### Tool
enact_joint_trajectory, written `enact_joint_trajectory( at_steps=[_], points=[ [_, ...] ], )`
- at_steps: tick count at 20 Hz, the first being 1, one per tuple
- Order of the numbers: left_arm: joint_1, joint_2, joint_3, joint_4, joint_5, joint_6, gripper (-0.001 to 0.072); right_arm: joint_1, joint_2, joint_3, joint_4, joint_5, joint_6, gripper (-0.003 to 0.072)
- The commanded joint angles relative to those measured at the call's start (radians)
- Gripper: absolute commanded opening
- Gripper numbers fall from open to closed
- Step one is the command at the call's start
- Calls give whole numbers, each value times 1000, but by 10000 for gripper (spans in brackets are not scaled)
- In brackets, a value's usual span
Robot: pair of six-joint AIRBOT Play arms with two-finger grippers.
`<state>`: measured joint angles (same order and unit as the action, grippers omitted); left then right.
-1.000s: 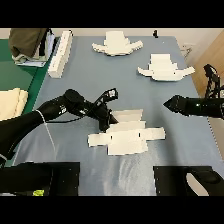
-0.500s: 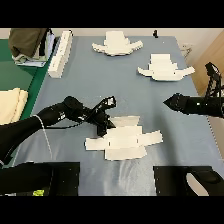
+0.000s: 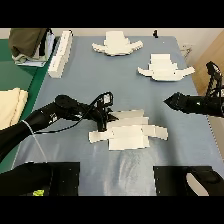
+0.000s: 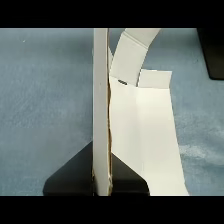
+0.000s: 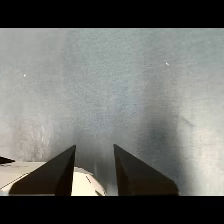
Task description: Fold the box.
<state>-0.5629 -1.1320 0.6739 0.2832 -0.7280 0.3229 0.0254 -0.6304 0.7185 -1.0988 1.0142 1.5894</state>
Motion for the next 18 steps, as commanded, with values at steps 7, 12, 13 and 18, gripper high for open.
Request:
enact_joint_trajectory(
  at_steps=[7,12,13,18],
  points=[
    [-94,-79,-61,0,177,79,13,2,0,1,8,-1,-1,257],
    [-98,-73,-65,-14,177,57,13,16,0,-35,46,127,-18,77],
    [-98,-72,-64,-14,178,57,13,37,0,-73,53,145,-15,56],
    [-98,-10,-64,-15,175,50,13,182,0,-319,93,0,19,18]
  ],
)
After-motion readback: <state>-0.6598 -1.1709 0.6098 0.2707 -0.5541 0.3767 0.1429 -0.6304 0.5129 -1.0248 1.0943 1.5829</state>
